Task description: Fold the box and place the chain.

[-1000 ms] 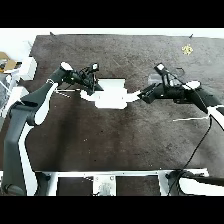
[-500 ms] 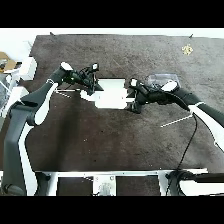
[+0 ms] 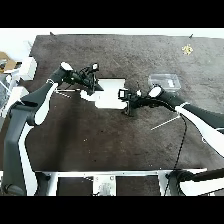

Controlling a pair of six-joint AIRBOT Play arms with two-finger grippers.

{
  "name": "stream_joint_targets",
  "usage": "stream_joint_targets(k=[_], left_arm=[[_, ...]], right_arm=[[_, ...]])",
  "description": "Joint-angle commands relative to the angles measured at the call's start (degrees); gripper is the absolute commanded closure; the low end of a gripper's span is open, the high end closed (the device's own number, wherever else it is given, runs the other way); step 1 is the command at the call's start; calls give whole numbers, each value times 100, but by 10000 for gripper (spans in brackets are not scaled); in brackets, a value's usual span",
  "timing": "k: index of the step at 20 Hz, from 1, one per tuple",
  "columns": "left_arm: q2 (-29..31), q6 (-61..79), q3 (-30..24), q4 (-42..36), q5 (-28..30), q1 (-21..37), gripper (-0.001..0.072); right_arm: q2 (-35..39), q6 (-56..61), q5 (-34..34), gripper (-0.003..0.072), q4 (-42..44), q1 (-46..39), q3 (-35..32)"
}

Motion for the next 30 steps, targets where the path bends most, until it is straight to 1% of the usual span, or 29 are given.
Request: stream_joint_targets(k=[1,2,6,10,12,15,19,23,26,30], left_arm=[[2,2,0,0,2,-2,697],[2,2,0,0,2,-2,697],[2,2,0,0,0,-2,697],[2,2,0,0,0,-2,697],[2,2,0,0,0,-2,697],[2,2,0,0,0,-2,697],[2,2,0,0,0,-2,697],[2,2,0,0,2,-2,697],[2,2,0,0,0,-2,697],[2,2,0,0,0,-2,697]], right_arm=[[76,4,-651,9,203,28,28],[120,4,-682,10,216,-2,74],[151,4,-306,9,599,-243,354],[50,-42,-170,9,752,-481,588],[-205,-33,326,8,756,-586,922],[-476,-17,675,7,761,-750,1386],[-933,15,1486,7,861,-935,1923],[-1447,114,1818,7,861,-944,2485],[-1781,114,2262,8,859,-951,2903],[-2140,177,2848,8,863,-992,3200]])
